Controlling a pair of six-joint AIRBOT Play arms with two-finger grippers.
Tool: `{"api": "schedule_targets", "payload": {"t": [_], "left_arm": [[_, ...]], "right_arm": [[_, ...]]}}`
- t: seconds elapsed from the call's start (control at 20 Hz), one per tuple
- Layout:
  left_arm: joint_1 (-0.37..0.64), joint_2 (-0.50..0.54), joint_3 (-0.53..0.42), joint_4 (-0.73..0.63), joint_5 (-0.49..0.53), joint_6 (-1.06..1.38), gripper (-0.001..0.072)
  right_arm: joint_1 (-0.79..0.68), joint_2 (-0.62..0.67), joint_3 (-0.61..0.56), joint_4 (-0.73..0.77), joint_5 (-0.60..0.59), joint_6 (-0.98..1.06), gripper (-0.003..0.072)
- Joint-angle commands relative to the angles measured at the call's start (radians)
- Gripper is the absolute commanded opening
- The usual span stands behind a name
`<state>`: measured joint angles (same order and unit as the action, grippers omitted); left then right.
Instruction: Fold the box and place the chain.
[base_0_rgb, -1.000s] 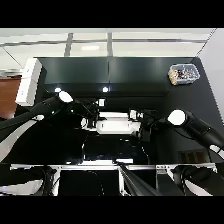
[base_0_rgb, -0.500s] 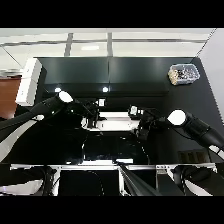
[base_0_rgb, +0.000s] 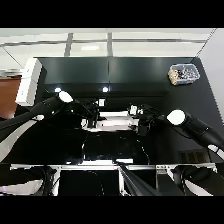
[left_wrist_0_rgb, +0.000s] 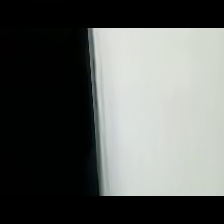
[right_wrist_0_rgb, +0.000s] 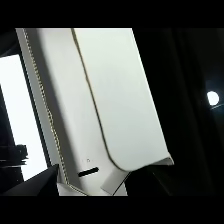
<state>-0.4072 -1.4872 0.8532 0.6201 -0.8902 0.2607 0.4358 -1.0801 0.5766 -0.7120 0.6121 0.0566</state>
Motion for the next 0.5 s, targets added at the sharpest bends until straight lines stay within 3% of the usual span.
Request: {"api": "schedule_targets", "payload": {"t": [0.0, 0.2, 0.3, 0.45], "left_arm": [[0.0, -0.001, 0.0, 0.001, -0.001, 0.001, 0.0028], [0.0, -0.001, 0.0, 0.001, -0.001, 0.001, 0.0028], [0.0, -0.001, 0.0, 0.001, -0.001, 0.001, 0.0028], [0.0, -0.001, 0.0, 0.001, -0.001, 0.001, 0.0028]], "right_arm": [[-0.001, -0.024, 0.001, 0.093, -0.014, -0.109, 0.0623], [-0.035, -0.045, 0.004, 0.212, 0.008, -0.214, 0.0624], [-0.066, -0.066, 0.004, 0.293, 0.079, -0.288, 0.0623], [-0.074, -0.125, 0.003, 0.299, 0.13, -0.354, 0.0624]]}}
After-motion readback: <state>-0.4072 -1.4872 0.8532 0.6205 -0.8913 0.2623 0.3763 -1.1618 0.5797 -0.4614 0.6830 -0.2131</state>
